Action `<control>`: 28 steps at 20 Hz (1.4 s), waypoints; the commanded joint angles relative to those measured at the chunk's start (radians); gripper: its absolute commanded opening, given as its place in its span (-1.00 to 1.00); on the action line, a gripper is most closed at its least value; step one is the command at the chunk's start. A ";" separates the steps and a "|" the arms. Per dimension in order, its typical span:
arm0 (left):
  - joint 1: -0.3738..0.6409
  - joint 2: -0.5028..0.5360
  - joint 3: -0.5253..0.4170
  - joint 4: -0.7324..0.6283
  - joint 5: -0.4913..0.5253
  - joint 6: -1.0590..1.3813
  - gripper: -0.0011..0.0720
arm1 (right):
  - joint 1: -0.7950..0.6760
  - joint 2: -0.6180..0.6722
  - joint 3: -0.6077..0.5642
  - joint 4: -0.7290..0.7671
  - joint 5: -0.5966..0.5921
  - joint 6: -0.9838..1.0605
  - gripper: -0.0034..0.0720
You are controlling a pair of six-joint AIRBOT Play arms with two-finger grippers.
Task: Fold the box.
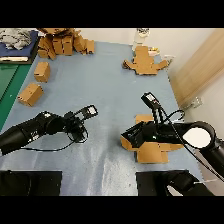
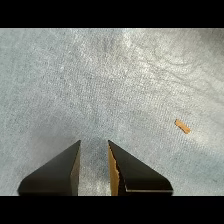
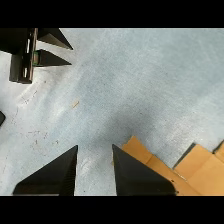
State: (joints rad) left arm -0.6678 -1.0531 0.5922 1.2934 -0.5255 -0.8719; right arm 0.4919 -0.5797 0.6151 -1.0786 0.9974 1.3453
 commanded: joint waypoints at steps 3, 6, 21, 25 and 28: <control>0.000 0.000 0.001 0.000 0.000 0.000 -0.17 | 0.000 0.001 0.001 0.000 0.000 0.000 0.02; 0.000 0.000 0.001 0.000 0.000 0.000 -0.17 | 0.000 0.001 0.001 0.000 0.000 0.000 0.02; 0.000 0.000 0.001 -0.098 0.021 -0.229 -0.17 | 0.000 0.000 0.001 0.105 -0.040 0.073 0.02; 0.000 0.000 0.001 -0.197 -0.007 -0.297 -0.17 | 0.000 -0.031 0.001 0.092 -0.077 0.220 0.02; 0.024 0.002 0.003 -0.198 -0.029 -0.516 -0.17 | -0.054 -0.103 0.031 -0.197 -0.058 0.411 0.02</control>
State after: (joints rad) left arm -0.6617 -1.0523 0.5934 1.1271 -0.5266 -1.1904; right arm 0.4736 -0.6334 0.6250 -1.0672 0.9302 1.5745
